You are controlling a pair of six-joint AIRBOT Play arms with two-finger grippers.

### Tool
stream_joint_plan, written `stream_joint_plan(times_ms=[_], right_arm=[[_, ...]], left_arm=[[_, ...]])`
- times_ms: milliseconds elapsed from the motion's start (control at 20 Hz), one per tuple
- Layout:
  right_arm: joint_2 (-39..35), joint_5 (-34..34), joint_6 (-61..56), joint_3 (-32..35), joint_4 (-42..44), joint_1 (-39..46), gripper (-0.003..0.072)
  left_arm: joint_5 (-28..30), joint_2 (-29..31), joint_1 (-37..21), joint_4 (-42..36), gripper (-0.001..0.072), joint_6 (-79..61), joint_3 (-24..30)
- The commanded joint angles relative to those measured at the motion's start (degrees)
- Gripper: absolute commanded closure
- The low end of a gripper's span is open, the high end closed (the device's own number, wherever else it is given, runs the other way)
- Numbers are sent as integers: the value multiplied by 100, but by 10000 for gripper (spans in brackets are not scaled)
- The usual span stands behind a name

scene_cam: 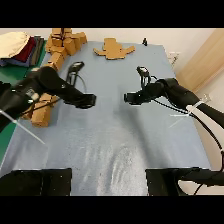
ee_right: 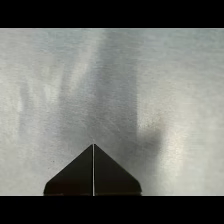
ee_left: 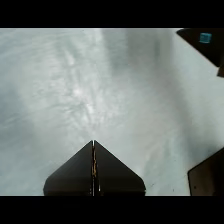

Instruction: Fold the box.

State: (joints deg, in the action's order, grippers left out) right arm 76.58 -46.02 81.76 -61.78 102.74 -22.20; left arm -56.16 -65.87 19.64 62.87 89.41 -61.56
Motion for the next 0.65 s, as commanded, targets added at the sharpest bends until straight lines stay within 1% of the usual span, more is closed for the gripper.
stream_joint_plan(times_ms=[0, 600], right_arm=[[133, -59, 35, -136, 98, -4, 681], [133, -57, 35, -136, 98, -4, 681]], left_arm=[[503, -422, 553, -9, 698, 214, -15], [509, -498, 636, -13, 699, 214, -15]])
